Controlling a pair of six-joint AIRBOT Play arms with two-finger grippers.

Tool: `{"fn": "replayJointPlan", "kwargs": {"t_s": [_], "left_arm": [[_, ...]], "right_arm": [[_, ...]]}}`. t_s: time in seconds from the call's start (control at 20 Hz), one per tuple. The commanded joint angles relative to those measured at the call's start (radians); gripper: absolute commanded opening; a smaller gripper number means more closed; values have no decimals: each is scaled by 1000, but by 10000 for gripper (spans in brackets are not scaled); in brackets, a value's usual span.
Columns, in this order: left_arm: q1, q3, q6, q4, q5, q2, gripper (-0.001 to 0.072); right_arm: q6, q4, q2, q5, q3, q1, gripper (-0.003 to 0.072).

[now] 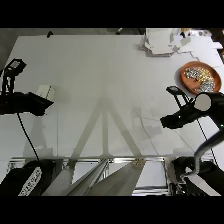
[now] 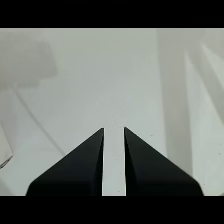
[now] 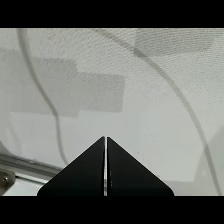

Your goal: Fold the box and place the chain.

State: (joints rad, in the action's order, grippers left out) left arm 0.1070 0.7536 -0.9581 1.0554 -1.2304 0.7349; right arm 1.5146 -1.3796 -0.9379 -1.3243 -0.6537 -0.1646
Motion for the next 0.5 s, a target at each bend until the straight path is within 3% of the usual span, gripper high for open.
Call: {"fn": "replayJointPlan", "kwargs": {"t_s": [0.0,0.45], "left_arm": [[-3,0,-21,0,-9,0,133],[-3,-11,-42,102,5,0,157]], "right_arm": [[0,0,1,0,0,0,12],[0,0,1,0,0,1,12]]}}
